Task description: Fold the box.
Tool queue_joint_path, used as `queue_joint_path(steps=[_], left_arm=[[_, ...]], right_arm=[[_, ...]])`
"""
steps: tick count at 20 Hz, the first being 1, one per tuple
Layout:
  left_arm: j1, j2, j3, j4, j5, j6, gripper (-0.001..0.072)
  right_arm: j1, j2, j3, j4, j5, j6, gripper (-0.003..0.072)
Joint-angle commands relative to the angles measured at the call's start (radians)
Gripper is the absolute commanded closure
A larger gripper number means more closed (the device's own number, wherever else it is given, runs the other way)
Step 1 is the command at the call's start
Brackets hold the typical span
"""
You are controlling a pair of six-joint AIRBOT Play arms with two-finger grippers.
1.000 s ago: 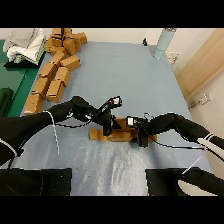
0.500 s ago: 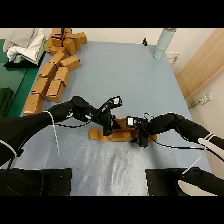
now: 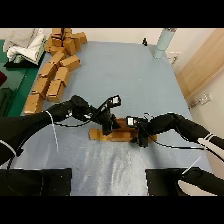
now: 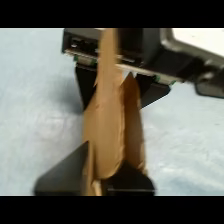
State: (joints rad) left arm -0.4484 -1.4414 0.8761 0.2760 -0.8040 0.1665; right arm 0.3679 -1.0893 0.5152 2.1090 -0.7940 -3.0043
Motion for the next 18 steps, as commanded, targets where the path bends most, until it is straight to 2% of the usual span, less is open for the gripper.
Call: queue_joint_path(steps=[1, 2, 4, 6, 8, 9, 10, 12, 13, 16, 18], left_arm=[[0.041, 0.013, 0.001, -0.004, -0.001, -0.115, 0.0060], [0.059, 0.023, 0.001, 0.001, -0.004, -0.172, 0.0016], [0.094, 0.049, 0.001, 0.074, -0.027, -0.243, 0.0017], [0.129, 0.089, 0.001, 0.220, -0.064, -0.434, 0.0017], [0.152, 0.124, 0.001, 0.393, -0.181, -0.690, 0.0042], [0.153, 0.133, 0.001, 0.452, -0.273, -0.867, 0.0410], [0.149, 0.132, -0.001, 0.468, -0.373, -0.983, 0.0701], [0.114, 0.125, -0.017, 0.366, -0.470, -1.117, 0.0700], [0.083, 0.123, -0.032, 0.257, -0.458, -1.152, 0.0700], [0.002, 0.100, -0.041, -0.029, -0.275, -1.136, 0.0700], [0.001, 0.065, -0.033, -0.161, -0.135, -1.105, 0.0700]], right_arm=[[0.001, 0.000, 0.000, 0.000, 0.000, 0.000, 0.0198], [0.001, 0.000, 0.000, 0.000, 0.000, 0.000, 0.0198], [0.001, 0.000, 0.000, 0.000, 0.000, 0.000, 0.0198], [0.001, 0.000, 0.000, 0.000, 0.000, 0.000, 0.0199], [0.001, 0.000, 0.000, 0.000, 0.000, 0.000, 0.0198], [0.001, 0.000, 0.000, 0.000, 0.000, 0.000, 0.0199], [0.001, 0.000, 0.000, 0.000, 0.000, 0.000, 0.0198], [0.001, 0.000, 0.000, 0.000, 0.000, 0.000, 0.0198], [0.001, 0.000, 0.000, 0.000, 0.000, 0.000, 0.0199], [0.001, 0.000, 0.000, 0.000, 0.000, 0.000, 0.0198], [0.001, 0.000, 0.000, 0.000, 0.000, 0.000, 0.0199]])
